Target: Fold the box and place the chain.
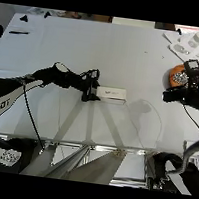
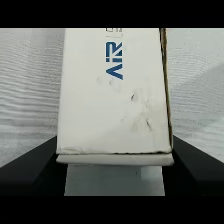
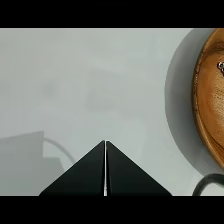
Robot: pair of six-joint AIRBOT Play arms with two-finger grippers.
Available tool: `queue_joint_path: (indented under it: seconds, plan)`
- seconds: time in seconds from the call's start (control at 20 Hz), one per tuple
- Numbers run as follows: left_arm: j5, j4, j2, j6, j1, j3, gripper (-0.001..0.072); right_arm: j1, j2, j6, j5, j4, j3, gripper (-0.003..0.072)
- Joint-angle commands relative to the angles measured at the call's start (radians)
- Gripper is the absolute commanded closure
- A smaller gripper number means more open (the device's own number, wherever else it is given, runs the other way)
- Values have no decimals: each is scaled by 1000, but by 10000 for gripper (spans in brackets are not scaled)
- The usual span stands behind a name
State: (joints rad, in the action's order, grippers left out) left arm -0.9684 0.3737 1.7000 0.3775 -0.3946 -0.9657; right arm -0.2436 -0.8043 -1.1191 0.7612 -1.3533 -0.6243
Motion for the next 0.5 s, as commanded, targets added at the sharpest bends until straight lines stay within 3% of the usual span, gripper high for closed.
queue_joint_path:
  seconds: [0.0, 0.1, 0.15, 0.2, 0.45]
  plan:
    - [0, -2, 0, 0, 0, 0, 391, -8, 1, -6, 8, -15, 0, 668]
    - [0, -3, 0, 0, -1, 0, 401, -8, 1, -7, 8, -15, 0, 668]
    - [0, -3, 0, 0, -1, 0, 574, -8, 1, -7, 8, -15, 0, 667]
    - [0, 1, -2, 2, 0, 0, 696, -8, 1, -7, 8, -15, 0, 668]
    - [23, 2, -97, -100, 0, 0, 706, -8, 1, -7, 8, -12, 0, 668]
